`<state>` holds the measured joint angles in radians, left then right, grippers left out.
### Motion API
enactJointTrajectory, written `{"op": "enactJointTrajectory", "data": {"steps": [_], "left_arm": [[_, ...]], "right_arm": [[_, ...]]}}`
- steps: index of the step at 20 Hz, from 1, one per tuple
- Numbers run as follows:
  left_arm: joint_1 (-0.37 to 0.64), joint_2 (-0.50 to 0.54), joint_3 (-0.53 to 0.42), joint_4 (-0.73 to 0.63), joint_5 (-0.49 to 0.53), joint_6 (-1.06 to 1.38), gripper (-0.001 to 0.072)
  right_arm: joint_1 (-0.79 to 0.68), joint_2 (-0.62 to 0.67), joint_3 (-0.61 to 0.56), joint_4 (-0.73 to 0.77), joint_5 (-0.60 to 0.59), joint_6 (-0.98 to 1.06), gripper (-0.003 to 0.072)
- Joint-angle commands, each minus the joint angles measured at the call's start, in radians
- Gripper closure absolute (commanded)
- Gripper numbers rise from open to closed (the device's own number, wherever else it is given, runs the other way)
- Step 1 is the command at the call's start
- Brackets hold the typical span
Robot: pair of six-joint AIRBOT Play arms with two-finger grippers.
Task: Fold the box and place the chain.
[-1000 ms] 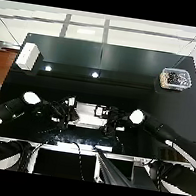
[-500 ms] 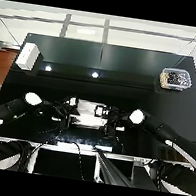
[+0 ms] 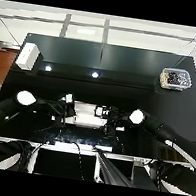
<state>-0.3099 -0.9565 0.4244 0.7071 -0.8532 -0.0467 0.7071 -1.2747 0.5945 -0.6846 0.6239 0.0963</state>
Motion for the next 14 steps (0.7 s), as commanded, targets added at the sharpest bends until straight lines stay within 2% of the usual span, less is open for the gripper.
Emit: {"op": "enactJointTrajectory", "data": {"steps": [1,4,6,8,10,12,14], "left_arm": [[0.114,0.172,0.003,0.111,-0.131,-0.121,0.068],[0.288,0.311,0.001,0.111,-0.204,-0.269,0.068],[0.414,0.338,-0.011,0.125,-0.179,-0.523,0.068],[0.502,0.323,-0.046,0.186,-0.134,-0.816,0.0679],[0.559,0.285,-0.087,0.277,-0.13,-0.95,0.068],[0.607,0.214,-0.126,0.275,-0.13,-1.197,0.068],[0.606,0.118,-0.138,0.267,-0.174,-1.251,0.068]], "right_arm": [[0.0,0.0,0.0,0.0,0.0,0.001,0.0222],[0.0,0.0,0.0,0.0,0.0,0.001,0.0222],[0.0,0.0,0.0,0.0,0.0,0.001,0.0222],[0.0,0.0,0.0,0.0,0.0,0.001,0.0222],[0.0,0.0,0.0,0.001,0.0,0.005,0.0222],[0.0,0.0,0.0,0.001,-0.001,0.017,0.0222],[0.0,0.0,0.0,0.001,-0.001,0.019,0.0222]]}}
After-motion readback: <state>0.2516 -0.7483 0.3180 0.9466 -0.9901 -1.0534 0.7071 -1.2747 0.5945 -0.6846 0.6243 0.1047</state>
